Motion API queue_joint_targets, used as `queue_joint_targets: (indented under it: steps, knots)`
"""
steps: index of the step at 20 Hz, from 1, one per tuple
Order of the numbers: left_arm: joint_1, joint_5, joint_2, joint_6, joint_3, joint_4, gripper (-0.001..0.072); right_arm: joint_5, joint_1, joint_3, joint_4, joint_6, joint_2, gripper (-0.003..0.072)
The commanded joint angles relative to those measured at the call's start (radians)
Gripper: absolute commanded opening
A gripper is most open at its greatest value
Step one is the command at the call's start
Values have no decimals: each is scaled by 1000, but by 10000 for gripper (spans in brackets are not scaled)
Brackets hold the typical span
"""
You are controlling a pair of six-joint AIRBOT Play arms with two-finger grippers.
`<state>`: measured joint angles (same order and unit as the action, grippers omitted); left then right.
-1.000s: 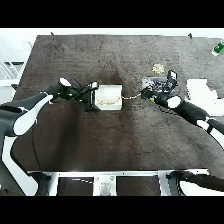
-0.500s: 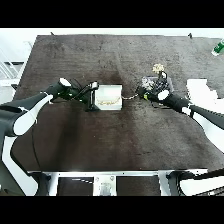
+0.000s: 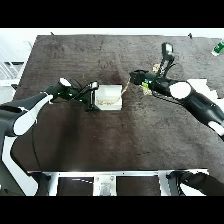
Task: Fold the box and place the chain.
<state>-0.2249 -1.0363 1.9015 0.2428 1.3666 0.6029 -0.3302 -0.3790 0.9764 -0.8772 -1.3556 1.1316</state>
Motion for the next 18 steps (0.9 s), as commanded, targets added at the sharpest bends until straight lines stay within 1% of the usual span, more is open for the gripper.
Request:
queue_joint_targets:
  steps: [1, 3, 5, 7, 12, 18]
  knots:
    - [0, 0, 0, 0, 0, 0, 537, -30, -113, 16, -2, 25, -138, 8]
    - [0, 0, 0, 0, 0, 0, 537, -21, -183, 42, -1, 24, -137, 8]
    - [0, 0, 0, 0, 0, 0, 537, 25, -237, 45, -2, 24, -132, 8]
    - [0, 0, 0, 0, 0, 0, 537, 37, -249, 45, 1, -1, -107, 8]
    - [0, 0, 0, 0, 0, 0, 537, 57, -249, 45, 13, -2, 30, 8]
    - [0, 0, 0, 0, 0, 0, 537, 68, -251, 45, 121, -2, 216, 8]
